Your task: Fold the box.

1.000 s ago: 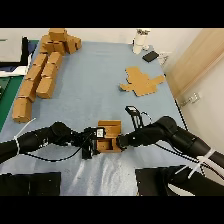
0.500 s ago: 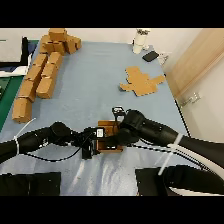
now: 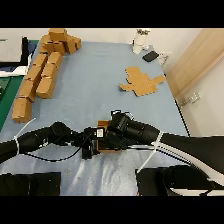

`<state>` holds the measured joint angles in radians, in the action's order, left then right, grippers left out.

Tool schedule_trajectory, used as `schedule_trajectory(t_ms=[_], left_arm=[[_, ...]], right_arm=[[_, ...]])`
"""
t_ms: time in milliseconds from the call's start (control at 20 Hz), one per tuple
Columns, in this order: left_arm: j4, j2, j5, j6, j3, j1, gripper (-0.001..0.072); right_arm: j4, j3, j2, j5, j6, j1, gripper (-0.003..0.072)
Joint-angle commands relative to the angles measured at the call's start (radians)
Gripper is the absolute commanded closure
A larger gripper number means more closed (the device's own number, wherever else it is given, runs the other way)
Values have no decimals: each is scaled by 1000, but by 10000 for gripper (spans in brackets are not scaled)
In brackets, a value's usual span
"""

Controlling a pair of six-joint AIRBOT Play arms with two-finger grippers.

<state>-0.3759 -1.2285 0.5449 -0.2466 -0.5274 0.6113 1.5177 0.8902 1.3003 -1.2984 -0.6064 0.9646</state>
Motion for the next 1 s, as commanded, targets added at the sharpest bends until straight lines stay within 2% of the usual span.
schedule_trajectory(t_ms=[0, 100, 200, 250, 400, 500, 950], left_arm=[[2, 0, 0, 1, -1, 0, 318], [2, 0, -1, 1, -1, 0, 318], [2, 0, 0, 1, -1, 0, 318], [2, 0, 0, 1, -1, 0, 318], [2, 0, 0, 1, -1, 0, 318], [2, 0, 0, 1, 0, 0, 318], [2, 0, 0, 1, -1, 0, 318]], right_arm=[[-11, 2, 16, 7, 13, 3, 681], [-11, 2, 14, 7, 11, 3, 678], [-11, 2, 13, 7, 11, 3, 356], [-11, 2, 13, 7, 11, 3, 305], [-10, 2, 13, 7, 11, 3, 304], [-9, 2, 13, 7, 11, 3, 152], [24, 35, -37, -3, 27, 2, 157]])
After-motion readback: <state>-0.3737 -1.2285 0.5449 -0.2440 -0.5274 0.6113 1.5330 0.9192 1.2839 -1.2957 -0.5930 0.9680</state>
